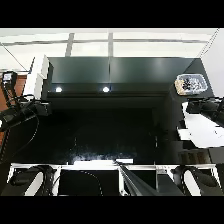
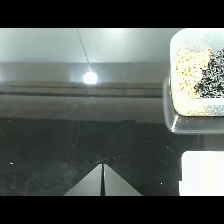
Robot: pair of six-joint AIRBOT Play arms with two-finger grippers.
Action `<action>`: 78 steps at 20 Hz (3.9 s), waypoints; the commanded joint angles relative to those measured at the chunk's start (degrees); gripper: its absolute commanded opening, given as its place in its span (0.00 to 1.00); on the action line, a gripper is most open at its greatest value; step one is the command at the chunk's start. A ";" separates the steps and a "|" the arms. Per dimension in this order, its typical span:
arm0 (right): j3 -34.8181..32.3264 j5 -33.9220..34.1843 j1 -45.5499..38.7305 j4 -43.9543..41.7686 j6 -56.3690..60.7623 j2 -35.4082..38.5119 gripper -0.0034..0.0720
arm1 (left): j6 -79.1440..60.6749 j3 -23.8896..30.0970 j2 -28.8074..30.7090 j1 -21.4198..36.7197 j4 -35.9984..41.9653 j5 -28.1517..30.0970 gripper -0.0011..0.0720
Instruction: Fold the box and place the chain.
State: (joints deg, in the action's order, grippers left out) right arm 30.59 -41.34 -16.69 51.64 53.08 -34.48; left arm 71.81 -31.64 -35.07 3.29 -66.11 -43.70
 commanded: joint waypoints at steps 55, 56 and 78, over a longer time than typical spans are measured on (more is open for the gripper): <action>50.34 -43.30 -50.40 7.80 -9.40 -67.56 0.67 | -2.86 0.02 -11.50 -1.16 3.82 5.79 0.98; 50.34 -44.50 -50.40 6.80 -9.40 -67.56 0.62 | -2.84 0.02 -11.50 -1.16 3.82 5.77 0.98; 8.94 -30.84 -24.02 -26.43 -4.44 -29.51 0.07 | -2.84 0.02 -11.50 -1.16 8.17 -0.24 0.98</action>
State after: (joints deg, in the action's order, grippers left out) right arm 48.23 -79.22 -47.05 34.24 46.83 -72.10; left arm 68.99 -31.64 -46.52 2.15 -59.66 -42.11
